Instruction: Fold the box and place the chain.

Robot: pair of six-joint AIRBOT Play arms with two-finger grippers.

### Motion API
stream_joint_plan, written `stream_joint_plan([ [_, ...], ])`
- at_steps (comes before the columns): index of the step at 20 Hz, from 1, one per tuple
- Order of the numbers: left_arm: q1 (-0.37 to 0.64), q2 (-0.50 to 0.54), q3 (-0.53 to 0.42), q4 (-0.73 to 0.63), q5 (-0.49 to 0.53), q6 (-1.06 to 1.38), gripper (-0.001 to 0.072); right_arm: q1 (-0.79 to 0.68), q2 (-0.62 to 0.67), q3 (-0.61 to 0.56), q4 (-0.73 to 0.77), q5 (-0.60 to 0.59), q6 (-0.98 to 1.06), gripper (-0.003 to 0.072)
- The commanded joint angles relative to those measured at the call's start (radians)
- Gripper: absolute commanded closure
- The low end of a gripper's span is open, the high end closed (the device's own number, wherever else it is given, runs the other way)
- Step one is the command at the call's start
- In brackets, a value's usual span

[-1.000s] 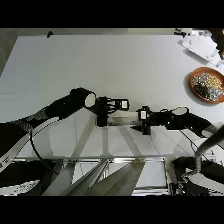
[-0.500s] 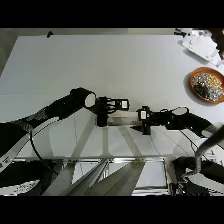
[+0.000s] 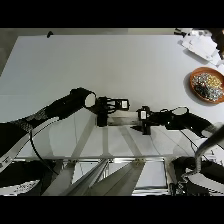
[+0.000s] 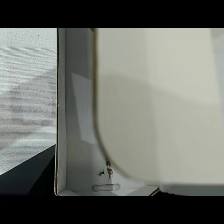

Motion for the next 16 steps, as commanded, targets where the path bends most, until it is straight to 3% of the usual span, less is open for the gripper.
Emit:
stream_joint_plan([
  [1,0.0,0.0,0.0,0.0,0.0,0.0,0.0697,0.0,-0.001,0.0,0.0,-0.042,0.0,0.0282],
  [10,0.0,0.0,0.0,0.0,0.0,0.0,0.0697,0.0,-0.001,0.0,0.0,-0.043,0.0,0.0278],
  [11,0.0,0.0,0.0,0.0,0.0,0.0,0.0697,0.0,-0.001,0.0,-0.001,-0.042,0.0,0.0254],
  [12,0.0,0.0,0.0,0.0,0.0,0.0,0.0697,0.0,-0.001,0.0,-0.001,-0.041,0.0,0.0162],
  [13,0.0,0.0,0.0,0.0,0.0,0.0,0.0697,0.0,-0.001,0.0,-0.001,-0.047,-0.001,-0.0019],
  [16,0.0,0.0,0.0,0.0,-0.001,0.0,0.0697,0.0,0.001,0.0,0.0,-0.046,0.0,-0.0018],
])
